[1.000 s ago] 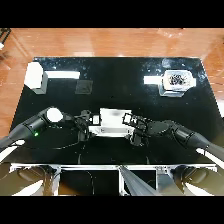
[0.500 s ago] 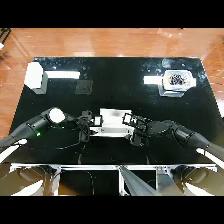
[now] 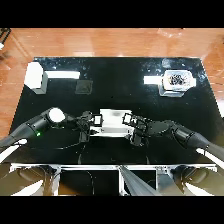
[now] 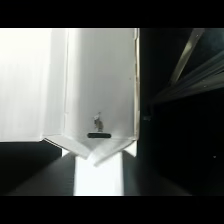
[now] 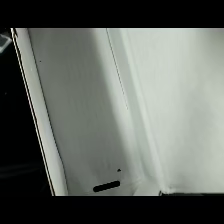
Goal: Fold the box and place the chain.
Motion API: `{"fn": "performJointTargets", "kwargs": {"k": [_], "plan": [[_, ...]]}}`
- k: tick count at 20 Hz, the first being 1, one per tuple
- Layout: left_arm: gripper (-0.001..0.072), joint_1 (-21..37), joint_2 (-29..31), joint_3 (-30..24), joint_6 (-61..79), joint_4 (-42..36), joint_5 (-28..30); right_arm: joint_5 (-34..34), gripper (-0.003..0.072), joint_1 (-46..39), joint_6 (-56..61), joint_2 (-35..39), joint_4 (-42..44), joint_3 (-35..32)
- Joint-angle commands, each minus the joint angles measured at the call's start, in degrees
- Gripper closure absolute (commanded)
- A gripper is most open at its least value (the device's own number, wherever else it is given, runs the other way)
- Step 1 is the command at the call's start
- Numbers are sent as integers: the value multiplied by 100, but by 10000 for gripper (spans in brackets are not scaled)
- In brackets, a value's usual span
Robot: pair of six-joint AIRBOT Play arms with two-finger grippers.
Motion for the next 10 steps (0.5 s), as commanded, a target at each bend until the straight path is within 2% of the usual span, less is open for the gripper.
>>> {"fn": "performJointTargets", "kwargs": {"k": [1, 9, 10], "plan": [[384, -2, -15, -2, 9, -146, 26, 2, 468, 2, 2, -2, -9, 2], [386, -2, -245, -2, 13, -575, 39, 2, 468, 2, 0, -2, -11, 2], [411, -2, -245, -2, 11, -588, 22, 2, 468, 2, 2, -2, -11, 2]]}}
